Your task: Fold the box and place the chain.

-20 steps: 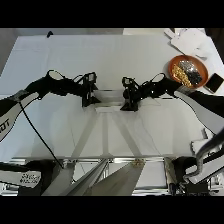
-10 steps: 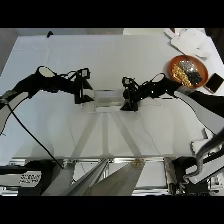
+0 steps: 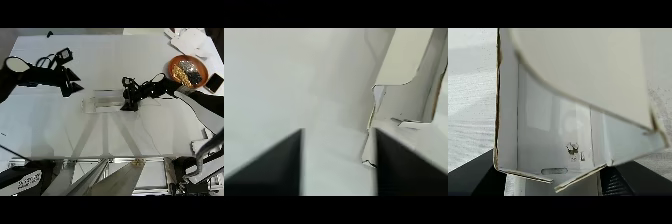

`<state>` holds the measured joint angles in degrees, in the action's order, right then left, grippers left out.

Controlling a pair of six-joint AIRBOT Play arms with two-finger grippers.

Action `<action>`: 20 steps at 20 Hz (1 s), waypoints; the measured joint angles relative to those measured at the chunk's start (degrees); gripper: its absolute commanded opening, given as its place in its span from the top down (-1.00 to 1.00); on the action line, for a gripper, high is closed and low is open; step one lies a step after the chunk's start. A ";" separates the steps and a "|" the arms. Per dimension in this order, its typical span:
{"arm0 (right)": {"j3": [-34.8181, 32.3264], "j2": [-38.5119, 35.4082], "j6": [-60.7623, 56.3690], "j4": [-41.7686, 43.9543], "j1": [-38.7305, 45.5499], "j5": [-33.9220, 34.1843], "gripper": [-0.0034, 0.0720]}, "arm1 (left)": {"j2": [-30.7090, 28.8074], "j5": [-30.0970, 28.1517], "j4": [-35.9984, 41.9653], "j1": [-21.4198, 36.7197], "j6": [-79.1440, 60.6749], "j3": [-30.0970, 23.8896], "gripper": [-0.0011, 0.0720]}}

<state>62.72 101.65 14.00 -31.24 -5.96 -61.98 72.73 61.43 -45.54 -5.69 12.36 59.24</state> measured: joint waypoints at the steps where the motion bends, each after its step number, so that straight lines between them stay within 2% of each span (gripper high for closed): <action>1: 0.00 0.00 -0.02 0.00 0.00 0.00 -0.49 | -1.46 1.01 -0.09 -0.02 1.16 -0.09 0.94; 5: 0.00 0.00 0.00 0.00 0.00 0.00 -0.49 | -4.26 7.21 -0.28 -2.40 4.22 -1.64 0.95; 9: 0.00 0.00 -0.02 0.00 0.00 0.00 -0.49 | -3.58 7.10 1.40 -6.27 4.76 -5.14 0.95; 13: 0.00 0.00 -0.02 0.00 0.00 0.00 -0.49 | 1.22 1.36 9.14 -7.67 1.68 -6.49 0.95; 17: 0.00 0.00 0.00 0.00 0.00 0.00 -0.49 | 6.21 -9.42 19.98 -8.07 -1.68 -6.86 0.96; 20: 0.00 0.00 -0.02 0.00 0.00 0.00 -0.49 | 8.50 -17.59 24.79 -8.17 -2.78 -6.97 0.96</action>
<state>62.72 101.65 13.98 -31.24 -5.96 -61.98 81.23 43.83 -20.75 -13.87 9.58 52.27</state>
